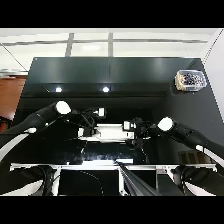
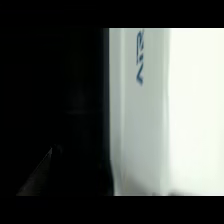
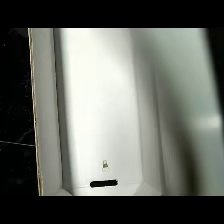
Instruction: Fold the box and place the chain.
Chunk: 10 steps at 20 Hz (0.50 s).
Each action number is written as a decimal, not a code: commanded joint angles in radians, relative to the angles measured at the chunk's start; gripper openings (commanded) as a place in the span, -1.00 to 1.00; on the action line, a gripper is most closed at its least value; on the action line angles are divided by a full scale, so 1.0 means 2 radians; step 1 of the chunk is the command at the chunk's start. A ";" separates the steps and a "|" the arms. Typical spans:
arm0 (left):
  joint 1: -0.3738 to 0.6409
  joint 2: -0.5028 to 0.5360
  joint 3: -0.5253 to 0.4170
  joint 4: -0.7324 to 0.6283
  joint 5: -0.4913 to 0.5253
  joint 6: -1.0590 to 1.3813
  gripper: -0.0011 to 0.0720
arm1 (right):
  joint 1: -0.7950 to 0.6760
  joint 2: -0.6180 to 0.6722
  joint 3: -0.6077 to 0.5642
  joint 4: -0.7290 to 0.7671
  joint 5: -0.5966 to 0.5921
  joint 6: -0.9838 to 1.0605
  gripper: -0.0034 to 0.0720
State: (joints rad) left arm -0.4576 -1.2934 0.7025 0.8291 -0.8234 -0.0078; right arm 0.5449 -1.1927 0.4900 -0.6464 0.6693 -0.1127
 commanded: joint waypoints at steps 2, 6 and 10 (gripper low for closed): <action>0.035 0.087 0.000 0.097 -0.033 -0.155 0.92 | 0.000 0.000 0.000 0.000 0.002 0.000 0.52; 0.079 0.154 0.000 0.121 -0.157 -0.263 0.83 | 0.000 0.000 0.000 0.000 0.002 0.000 0.52; 0.084 0.162 -0.009 0.041 -0.262 -0.307 -0.89 | 0.000 0.000 0.000 0.000 0.002 0.000 0.52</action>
